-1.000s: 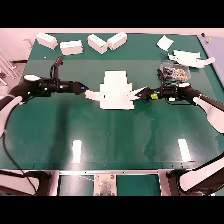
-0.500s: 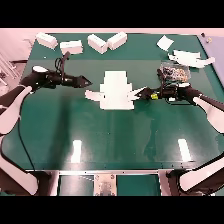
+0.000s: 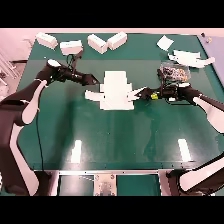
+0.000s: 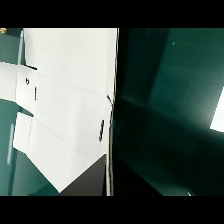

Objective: Fold the box and place the chain.

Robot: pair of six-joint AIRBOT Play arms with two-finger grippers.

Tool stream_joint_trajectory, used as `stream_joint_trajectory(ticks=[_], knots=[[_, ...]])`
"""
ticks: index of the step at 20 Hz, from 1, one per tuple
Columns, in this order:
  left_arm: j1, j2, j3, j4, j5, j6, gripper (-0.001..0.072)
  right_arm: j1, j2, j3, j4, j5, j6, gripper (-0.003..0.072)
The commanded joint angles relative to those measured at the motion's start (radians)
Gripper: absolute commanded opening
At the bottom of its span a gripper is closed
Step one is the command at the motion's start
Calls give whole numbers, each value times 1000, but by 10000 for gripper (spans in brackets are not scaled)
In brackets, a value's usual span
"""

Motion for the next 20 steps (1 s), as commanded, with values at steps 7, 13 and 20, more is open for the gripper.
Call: stream_joint_trajectory(ticks=[7, 13, 20], knots=[[-54, -124, 163, 112, 127, -86, 548, 1, 0, 1, 3, 24, 0, 13], [-70, -155, 163, 103, 52, -78, 548, 0, 0, 1, 4, 24, 0, 13], [-80, -157, 163, 66, 10, -36, 525, 0, 0, 1, 4, 24, 0, 13]])
